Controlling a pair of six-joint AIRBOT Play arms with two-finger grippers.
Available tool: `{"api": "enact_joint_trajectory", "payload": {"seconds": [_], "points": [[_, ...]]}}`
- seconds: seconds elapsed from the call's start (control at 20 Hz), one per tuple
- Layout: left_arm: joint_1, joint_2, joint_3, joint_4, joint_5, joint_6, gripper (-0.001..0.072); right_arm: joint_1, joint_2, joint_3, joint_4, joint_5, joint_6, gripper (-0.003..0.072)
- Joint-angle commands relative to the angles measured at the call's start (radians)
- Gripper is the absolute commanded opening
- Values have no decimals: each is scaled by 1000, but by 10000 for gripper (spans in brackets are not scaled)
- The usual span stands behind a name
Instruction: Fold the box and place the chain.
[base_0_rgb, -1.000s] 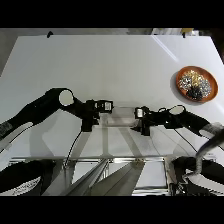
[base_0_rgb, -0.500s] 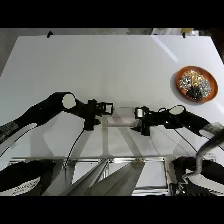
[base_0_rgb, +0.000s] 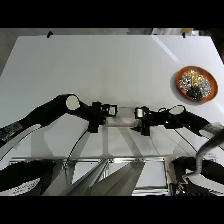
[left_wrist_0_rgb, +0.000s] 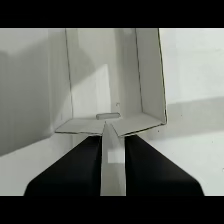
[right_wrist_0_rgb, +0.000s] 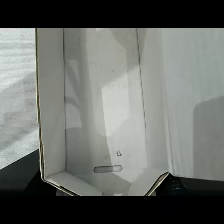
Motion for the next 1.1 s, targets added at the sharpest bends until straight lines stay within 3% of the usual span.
{"api": "enact_joint_trajectory", "payload": {"seconds": [0.0,0.2,0.45,0.55,0.65,0.85,0.95,1.05], "points": [[-11,-1,0,-34,33,2,139,0,1,0,0,0,0,408],[-21,-3,0,-76,97,2,139,0,1,0,0,0,0,408],[-44,-47,0,-93,99,-7,155,0,1,0,0,0,0,408],[-53,-48,0,-96,100,-32,308,0,1,0,0,0,0,408],[-55,-48,0,-95,97,-81,348,0,1,0,0,0,0,408],[-55,-41,0,-95,92,-200,348,0,1,0,0,0,0,408],[-53,-20,0,-94,88,-293,314,0,1,0,0,0,0,408],[-46,21,0,-81,55,-403,129,0,1,0,0,0,0,408]]}}
